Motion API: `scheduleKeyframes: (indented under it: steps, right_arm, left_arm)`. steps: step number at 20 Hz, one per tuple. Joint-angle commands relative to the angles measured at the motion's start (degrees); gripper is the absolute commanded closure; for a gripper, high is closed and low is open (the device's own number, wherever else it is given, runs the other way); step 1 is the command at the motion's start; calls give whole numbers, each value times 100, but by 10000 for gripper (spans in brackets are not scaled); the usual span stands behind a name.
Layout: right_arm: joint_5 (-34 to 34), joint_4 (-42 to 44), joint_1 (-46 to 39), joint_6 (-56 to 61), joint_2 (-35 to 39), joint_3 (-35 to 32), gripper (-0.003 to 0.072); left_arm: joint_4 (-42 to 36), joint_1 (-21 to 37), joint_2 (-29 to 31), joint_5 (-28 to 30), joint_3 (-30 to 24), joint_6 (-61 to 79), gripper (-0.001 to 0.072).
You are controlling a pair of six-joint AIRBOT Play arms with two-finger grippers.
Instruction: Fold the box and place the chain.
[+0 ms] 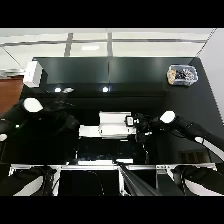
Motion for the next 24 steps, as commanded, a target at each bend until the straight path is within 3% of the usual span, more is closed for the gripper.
scheduleKeyframes:
  steps: [1,3,5,10,12,14,17,18,20,21,24]
  right_arm:
    - [-2,2,2,-2,-4,-4,367]
    - [-2,2,2,-2,-4,-4,367]
    - [-2,2,2,0,-4,-4,367]
    - [-2,2,2,0,-4,-4,367]
    - [-2,2,2,0,-4,-4,367]
    - [-2,2,2,-2,-4,-4,367]
    - [-2,2,2,0,-4,-4,367]
    - [-2,2,2,0,-4,-4,367]
    - [-2,2,2,0,-4,-4,367]
    - [-2,2,2,0,-4,-4,367]
    - [-2,2,2,0,-4,-4,367]
  left_arm:
    - [188,1222,24,-450,-332,-2249,685]
    - [-1270,1672,-229,-680,-754,-1285,686]
    - [-2243,1722,-566,-796,-1058,-610,687]
    - [-2566,986,-1191,-400,-1086,-356,687]
    - [-3257,695,-1405,-472,-1084,459,687]
    - [-3735,564,-1482,-476,-1082,844,686]
    - [-3659,551,-1480,-643,-1008,1204,660]
    - [-3615,551,-1480,-688,-970,1204,514]
    - [-3600,551,-1480,-745,-872,1198,92]
    - [-3611,546,-1480,-754,-807,1196,-4]
    - [-3622,393,-1480,-800,-584,1091,-2]
